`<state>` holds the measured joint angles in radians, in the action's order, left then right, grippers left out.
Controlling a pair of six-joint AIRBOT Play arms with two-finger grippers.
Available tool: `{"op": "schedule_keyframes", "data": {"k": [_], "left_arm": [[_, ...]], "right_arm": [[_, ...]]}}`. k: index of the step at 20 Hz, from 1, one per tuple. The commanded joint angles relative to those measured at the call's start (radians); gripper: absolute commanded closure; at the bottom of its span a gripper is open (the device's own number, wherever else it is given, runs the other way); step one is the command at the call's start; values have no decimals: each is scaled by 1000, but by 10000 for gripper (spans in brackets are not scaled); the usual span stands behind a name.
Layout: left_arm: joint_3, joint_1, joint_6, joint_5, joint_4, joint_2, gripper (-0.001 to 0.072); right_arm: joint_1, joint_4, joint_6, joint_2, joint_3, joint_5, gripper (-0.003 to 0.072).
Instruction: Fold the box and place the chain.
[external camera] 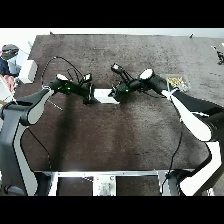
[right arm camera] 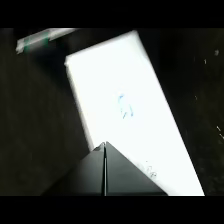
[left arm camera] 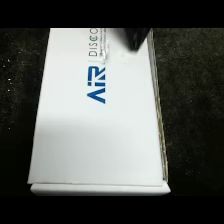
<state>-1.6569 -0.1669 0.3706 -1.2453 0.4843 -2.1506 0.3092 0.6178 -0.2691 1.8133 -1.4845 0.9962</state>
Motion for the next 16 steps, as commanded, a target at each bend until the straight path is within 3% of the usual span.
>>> {"op": "schedule_keyframes", "data": {"k": [1, 3, 5, 9, 14, 16], "left_arm": [[-1, 0, 4, 0, 2, 0, 315], [-1, 0, 3, 0, 2, 0, 315], [-1, 0, 4, 0, 2, 0, 315], [-1, 0, 4, 0, 2, 0, 315], [-1, 0, 4, 0, 1, 0, 315], [-1, 0, 4, -1, 1, 0, 315]], "right_arm": [[1, -95, -9, -125, -5, -37, 681], [-6, -95, -82, -209, 12, -48, 681], [-17, -95, -115, -325, 104, -135, 681], [-66, -98, -129, -616, 425, -409, 681], [-86, -158, -129, -979, 881, -877, 679], [-86, -174, -129, -1099, 1027, -982, 679]]}}
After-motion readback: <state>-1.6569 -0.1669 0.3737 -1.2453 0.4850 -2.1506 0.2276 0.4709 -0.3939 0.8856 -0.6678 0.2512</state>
